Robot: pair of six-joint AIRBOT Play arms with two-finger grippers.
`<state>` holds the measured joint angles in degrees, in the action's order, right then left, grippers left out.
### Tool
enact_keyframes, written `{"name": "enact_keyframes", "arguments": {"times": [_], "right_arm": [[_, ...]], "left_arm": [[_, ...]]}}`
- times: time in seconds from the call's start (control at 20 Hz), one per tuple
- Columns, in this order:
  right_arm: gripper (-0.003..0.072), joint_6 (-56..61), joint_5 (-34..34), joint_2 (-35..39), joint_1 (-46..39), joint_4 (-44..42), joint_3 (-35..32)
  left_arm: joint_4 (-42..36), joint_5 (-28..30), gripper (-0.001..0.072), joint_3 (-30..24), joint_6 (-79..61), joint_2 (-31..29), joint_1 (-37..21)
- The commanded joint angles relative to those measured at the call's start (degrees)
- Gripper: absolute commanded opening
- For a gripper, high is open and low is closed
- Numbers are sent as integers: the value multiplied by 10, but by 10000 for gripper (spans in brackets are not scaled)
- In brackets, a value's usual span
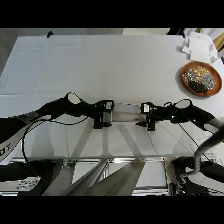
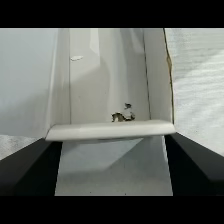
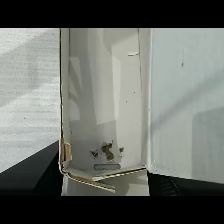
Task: Fold the box and place the chain.
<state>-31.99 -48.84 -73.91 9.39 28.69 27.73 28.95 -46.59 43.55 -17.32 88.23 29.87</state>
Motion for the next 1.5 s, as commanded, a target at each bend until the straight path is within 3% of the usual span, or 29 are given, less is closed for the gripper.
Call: {"name": "enact_keyframes", "arguments": {"times": [0.0,1.0,1.05,1.2,1.35,1.45], "right_arm": [[403,0,0,0,0,0,0],[403,0,0,0,0,0,0],[403,0,0,0,0,0,0],[403,0,0,0,0,0,0],[403,0,0,0,0,0,0],[403,0,0,0,0,0,0]], "left_arm": [[-26,-4,702,0,-9,5,9],[-84,-20,689,0,-45,14,22],[-84,-18,663,0,-45,14,22],[-84,-16,489,0,-45,14,22],[-71,-14,269,0,-45,14,22],[-61,-3,191,0,-45,13,22]]}}
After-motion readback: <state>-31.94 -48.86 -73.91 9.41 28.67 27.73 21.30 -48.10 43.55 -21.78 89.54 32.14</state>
